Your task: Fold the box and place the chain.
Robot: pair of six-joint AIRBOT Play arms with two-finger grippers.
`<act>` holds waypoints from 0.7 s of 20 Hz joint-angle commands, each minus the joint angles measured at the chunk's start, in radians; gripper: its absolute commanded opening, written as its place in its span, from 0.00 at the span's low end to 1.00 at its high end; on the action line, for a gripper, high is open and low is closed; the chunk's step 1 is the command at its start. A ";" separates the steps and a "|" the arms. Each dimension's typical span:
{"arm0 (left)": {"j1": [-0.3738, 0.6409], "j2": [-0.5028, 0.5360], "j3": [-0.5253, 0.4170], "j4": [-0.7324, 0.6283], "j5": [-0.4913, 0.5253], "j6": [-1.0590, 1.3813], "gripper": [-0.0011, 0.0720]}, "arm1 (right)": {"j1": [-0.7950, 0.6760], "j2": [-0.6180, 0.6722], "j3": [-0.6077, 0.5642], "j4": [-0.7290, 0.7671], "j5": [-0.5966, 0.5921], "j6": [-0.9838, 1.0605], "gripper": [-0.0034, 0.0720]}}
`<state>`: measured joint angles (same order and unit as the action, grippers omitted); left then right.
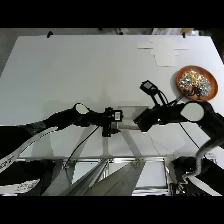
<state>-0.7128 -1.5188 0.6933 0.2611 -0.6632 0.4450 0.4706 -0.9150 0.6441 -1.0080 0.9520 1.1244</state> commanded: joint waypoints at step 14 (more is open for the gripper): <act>0.000 0.001 0.000 0.000 0.000 0.000 0.39 | -0.137 -0.065 0.380 -0.328 0.320 0.178 0.06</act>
<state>-0.7128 -1.5188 0.6933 0.2611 -0.6632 0.4450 0.4244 -0.9810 0.9463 -1.2518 1.1683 1.2251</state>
